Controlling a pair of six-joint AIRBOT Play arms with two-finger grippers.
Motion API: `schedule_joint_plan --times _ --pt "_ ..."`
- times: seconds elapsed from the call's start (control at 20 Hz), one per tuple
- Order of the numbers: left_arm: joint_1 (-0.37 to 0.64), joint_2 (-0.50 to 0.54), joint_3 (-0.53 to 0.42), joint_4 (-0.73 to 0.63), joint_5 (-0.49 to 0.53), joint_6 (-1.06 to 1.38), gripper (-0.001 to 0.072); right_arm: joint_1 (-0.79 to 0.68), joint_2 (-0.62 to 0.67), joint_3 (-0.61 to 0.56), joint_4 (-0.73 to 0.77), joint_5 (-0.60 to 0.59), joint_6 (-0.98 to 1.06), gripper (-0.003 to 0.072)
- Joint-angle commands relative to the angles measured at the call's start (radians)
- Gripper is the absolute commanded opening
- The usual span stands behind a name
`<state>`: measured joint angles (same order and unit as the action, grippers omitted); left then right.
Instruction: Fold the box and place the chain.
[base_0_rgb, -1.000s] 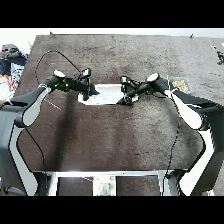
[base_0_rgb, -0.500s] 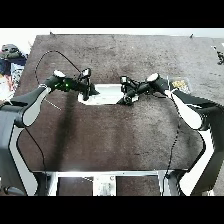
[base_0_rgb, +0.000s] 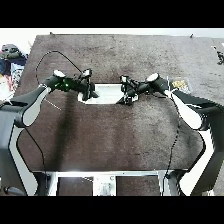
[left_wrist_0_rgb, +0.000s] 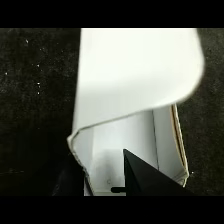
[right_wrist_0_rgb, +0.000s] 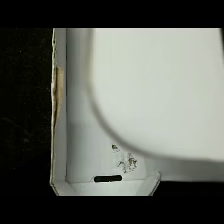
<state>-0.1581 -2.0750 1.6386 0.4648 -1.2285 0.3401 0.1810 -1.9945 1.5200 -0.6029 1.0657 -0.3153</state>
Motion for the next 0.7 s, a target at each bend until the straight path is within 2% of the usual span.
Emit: schedule_joint_plan --times 0.0,0.15,0.35,0.4,0.55,0.65 --pt "0.024 0.013 0.013 -0.021 -0.045 -0.021 0.0348 -0.001 0.0 0.001 -0.002 0.007 -0.003 0.0406" --pt "0.098 0.04 0.033 -0.052 -0.143 -0.058 0.0348 -0.001 0.0 0.001 -0.002 0.008 -0.003 0.0406" --pt "0.174 0.056 0.055 -0.161 -0.377 -0.126 0.0347 -0.001 0.0 0.001 -0.002 0.008 -0.003 0.0406" --pt "0.174 0.056 0.055 -0.167 -0.405 -0.157 0.0346 -0.001 0.0 0.001 -0.002 0.008 -0.003 0.0406" --pt "0.135 0.056 0.055 -0.128 -0.407 -0.183 0.0344 -0.001 0.0 0.001 -0.002 0.007 -0.003 0.0406" --pt "0.096 0.056 0.055 -0.098 -0.394 -0.178 0.002 -0.001 0.0 0.001 -0.002 0.007 -0.003 0.0405"
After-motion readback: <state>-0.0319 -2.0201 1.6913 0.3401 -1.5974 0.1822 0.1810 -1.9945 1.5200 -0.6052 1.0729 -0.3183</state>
